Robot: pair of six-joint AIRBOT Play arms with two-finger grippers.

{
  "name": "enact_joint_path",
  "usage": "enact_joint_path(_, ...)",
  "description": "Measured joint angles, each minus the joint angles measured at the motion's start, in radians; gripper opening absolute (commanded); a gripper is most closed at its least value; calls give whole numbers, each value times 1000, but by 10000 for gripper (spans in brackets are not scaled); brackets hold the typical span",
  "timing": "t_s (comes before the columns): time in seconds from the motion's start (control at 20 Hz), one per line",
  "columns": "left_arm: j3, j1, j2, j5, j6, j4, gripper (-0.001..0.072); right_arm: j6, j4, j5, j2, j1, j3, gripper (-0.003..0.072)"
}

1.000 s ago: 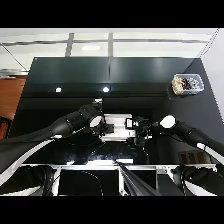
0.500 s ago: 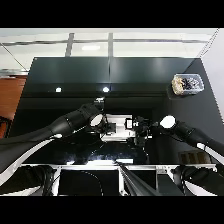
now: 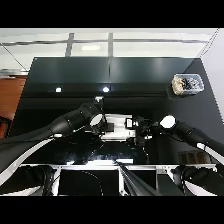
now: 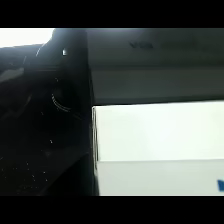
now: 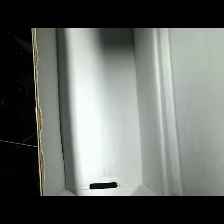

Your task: Fold the box and place the chain.

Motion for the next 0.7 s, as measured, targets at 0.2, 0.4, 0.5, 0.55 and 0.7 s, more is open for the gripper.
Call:
enact_joint_path(0.2, 0, 0, 0, 0, 5, -2, 23, -2, 0, 0, 0, 0, 0, 587)
enact_joint_path(0.4, 0, 0, 0, 1, 7, -4, 23, -3, -1, 0, 0, 0, 0, 602)
enact_joint_path(0.5, 0, 0, 0, 2, 9, -6, 22, 2, -8, 5, 13, 0, 0, 601)
enact_joint_path(0.55, 1, 0, 0, 0, 9, -6, 23, 3, -11, 16, 31, 0, 0, 601)
enact_joint_path(0.7, 7, 0, 0, -1, 10, -2, 23, 24, -31, 41, 106, -12, -1, 601)
